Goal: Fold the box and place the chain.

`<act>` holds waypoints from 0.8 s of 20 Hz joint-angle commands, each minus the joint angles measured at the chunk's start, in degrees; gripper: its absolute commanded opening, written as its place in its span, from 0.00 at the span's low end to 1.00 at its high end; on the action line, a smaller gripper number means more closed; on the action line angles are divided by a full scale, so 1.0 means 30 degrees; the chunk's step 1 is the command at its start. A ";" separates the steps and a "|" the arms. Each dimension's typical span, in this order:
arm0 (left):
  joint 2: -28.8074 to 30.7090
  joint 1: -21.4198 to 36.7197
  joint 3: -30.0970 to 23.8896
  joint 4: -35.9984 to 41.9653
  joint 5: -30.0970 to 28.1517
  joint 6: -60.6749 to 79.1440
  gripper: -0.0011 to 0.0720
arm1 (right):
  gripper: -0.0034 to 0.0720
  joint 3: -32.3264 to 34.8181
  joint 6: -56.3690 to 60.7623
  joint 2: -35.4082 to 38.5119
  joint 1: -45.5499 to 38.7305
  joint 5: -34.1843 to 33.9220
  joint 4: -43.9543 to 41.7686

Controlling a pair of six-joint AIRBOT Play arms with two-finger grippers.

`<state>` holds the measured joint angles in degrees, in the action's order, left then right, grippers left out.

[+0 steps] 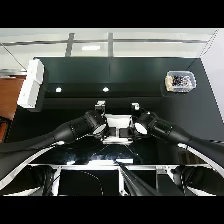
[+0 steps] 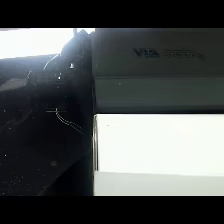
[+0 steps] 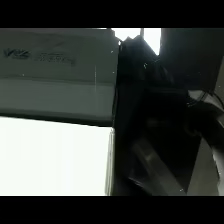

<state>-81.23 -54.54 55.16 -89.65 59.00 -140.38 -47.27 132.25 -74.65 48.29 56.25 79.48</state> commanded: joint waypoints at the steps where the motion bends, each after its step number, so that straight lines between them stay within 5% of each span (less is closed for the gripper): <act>1: 0.0007 0.0007 0.0007 0.0029 -0.0007 -0.0058 0.06 | 0.32 -0.0109 -0.0036 0.0117 0.0007 0.0146 0.0095; 2: 0.0007 0.0007 0.0007 0.0029 -0.0007 -0.0058 0.05 | 0.32 -0.0204 -0.0051 0.0219 0.0007 0.0153 0.0087; 4: 0.0007 0.0007 0.0007 0.0029 -0.0007 -0.0058 0.05 | 0.48 -0.0226 -0.0044 0.0568 -0.0015 0.0189 0.0080; 9: 0.0007 0.0007 0.0007 0.0029 0.0000 -0.0058 0.06 | 0.48 -0.0226 -0.1494 0.2499 -0.0430 0.2237 0.0627; 13: 0.0007 0.0007 0.0007 0.0029 0.0007 -0.0058 0.05 | 0.48 -0.0226 -0.3118 0.7060 -0.2448 0.4080 0.0576; 16: 0.0007 0.0007 0.0007 0.0029 0.0007 -0.0058 0.06 | 0.48 -0.0226 -0.3614 0.9908 -0.5464 0.4597 0.4546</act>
<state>-81.23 -54.54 55.16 -89.56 58.92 -140.55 -47.88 123.98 -52.34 38.33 67.24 84.12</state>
